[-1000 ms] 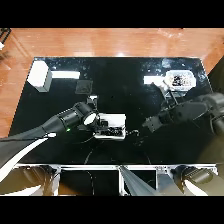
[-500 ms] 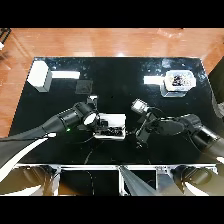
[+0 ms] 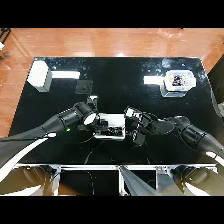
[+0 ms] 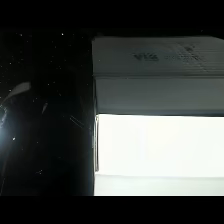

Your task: Fold the box and place the chain.

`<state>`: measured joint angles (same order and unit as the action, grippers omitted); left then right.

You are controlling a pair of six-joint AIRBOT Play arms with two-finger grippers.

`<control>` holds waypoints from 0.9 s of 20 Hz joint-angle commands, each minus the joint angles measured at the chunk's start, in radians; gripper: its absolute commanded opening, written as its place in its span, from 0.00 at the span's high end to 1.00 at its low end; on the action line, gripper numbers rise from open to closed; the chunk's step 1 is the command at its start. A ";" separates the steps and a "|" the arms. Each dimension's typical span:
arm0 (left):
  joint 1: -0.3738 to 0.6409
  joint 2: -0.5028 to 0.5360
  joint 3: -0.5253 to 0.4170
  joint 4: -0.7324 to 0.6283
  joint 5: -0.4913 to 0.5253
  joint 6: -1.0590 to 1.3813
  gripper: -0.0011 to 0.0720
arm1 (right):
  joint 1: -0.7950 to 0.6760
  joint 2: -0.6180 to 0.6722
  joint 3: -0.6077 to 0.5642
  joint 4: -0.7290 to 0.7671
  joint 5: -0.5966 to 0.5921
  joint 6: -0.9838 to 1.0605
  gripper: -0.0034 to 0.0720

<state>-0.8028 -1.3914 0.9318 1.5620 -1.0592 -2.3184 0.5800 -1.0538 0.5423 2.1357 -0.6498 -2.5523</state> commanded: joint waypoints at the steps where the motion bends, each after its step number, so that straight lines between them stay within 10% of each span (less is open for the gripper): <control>1: 0.000 0.000 0.001 0.000 0.000 0.000 0.96 | 0.002 -0.008 -0.015 0.023 -0.009 -0.059 0.32; 18: 0.000 0.000 0.001 -0.003 0.001 -0.001 0.96 | 0.002 -0.099 -0.024 0.124 0.044 -0.211 0.32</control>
<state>-0.8028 -1.3914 0.9318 1.5589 -1.0588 -2.3196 0.5812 -1.1370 0.5186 2.2482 -0.6048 -2.7285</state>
